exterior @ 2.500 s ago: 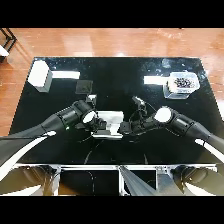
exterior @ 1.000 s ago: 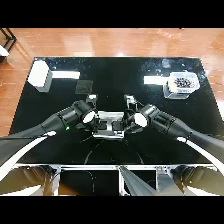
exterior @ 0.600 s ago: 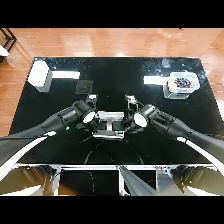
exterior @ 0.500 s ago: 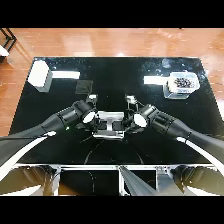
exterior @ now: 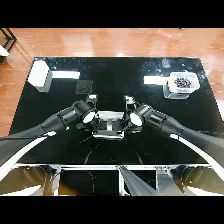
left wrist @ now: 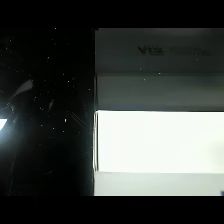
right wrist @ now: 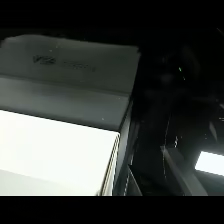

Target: Fold the box and place the chain.

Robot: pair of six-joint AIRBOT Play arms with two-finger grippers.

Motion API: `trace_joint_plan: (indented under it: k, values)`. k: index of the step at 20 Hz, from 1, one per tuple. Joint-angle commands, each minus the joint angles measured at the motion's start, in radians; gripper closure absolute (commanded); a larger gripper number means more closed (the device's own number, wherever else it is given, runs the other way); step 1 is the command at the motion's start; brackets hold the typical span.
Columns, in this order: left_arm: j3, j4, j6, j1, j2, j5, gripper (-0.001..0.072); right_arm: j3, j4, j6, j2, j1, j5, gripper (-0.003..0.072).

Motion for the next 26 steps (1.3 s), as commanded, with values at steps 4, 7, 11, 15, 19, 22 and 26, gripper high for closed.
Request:
trace_joint_plan:
  k: [4,7,11,15,19,22,26]
  values:
    - [0.001,0.000,0.000,0.000,0.000,0.000,0.0691,0.062,-0.060,0.038,-0.044,0.023,0.058,0.0440]
    - [0.001,0.000,0.000,0.000,0.000,0.000,0.0690,0.063,-0.076,0.053,-0.045,0.023,0.086,0.0440]
    - [0.001,0.000,0.000,0.000,0.000,0.000,0.0690,0.063,-0.076,0.069,-0.046,0.023,0.084,0.0441]
    - [0.001,0.000,0.000,0.000,0.000,0.000,0.0690,0.068,-0.070,0.076,-0.063,0.023,0.084,0.0441]
    - [0.001,0.000,0.000,0.000,0.000,0.000,0.0690,0.070,-0.058,0.079,-0.077,0.023,0.097,0.0441]
    - [0.001,0.001,0.000,0.000,0.000,0.001,0.0690,0.070,-0.058,0.079,-0.077,0.023,0.100,0.0442]
    - [0.001,0.001,0.000,0.000,0.000,0.005,0.0690,0.070,-0.058,0.079,-0.077,0.023,0.099,0.0472]
